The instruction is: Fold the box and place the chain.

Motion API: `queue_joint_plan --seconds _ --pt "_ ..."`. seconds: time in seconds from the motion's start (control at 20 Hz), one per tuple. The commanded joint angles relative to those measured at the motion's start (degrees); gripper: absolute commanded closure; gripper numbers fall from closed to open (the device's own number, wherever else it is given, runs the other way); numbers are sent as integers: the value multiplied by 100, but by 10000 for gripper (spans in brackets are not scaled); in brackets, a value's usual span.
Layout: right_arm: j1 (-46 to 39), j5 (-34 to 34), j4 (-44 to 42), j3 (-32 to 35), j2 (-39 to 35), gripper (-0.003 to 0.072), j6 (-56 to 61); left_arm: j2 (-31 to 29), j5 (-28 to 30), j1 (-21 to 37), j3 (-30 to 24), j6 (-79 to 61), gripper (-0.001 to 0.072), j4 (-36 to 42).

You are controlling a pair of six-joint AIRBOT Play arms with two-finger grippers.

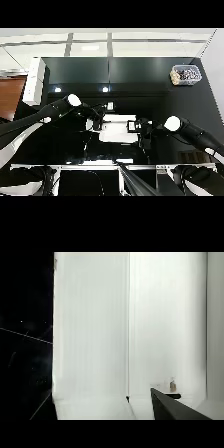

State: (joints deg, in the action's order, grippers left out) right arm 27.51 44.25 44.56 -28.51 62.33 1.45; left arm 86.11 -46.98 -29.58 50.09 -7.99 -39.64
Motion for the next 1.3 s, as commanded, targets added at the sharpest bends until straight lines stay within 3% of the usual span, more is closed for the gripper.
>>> queue_joint_plan --seconds 0.0,0.2,0.6,0.85,1.1,1.25 --pt "68 -240 -55 -44 -63 -23 129 -2 0 -4 7 -11 681 2" --pt "-70 -229 529 -122 -575 -23 669 -2 0 -4 7 -11 681 2" --pt "-328 -365 496 -149 -863 -23 706 -2 0 -4 7 -11 680 2" --pt "-608 -398 -50 -149 -640 -22 396 -2 -20 -7 7 -9 680 4" --pt "-811 -299 -1014 -149 -273 -22 -748 -2 -17 -107 7 -11 680 9" --pt "-811 -289 -1047 -153 -68 -23 -881 -2 -15 -122 7 -11 680 4"
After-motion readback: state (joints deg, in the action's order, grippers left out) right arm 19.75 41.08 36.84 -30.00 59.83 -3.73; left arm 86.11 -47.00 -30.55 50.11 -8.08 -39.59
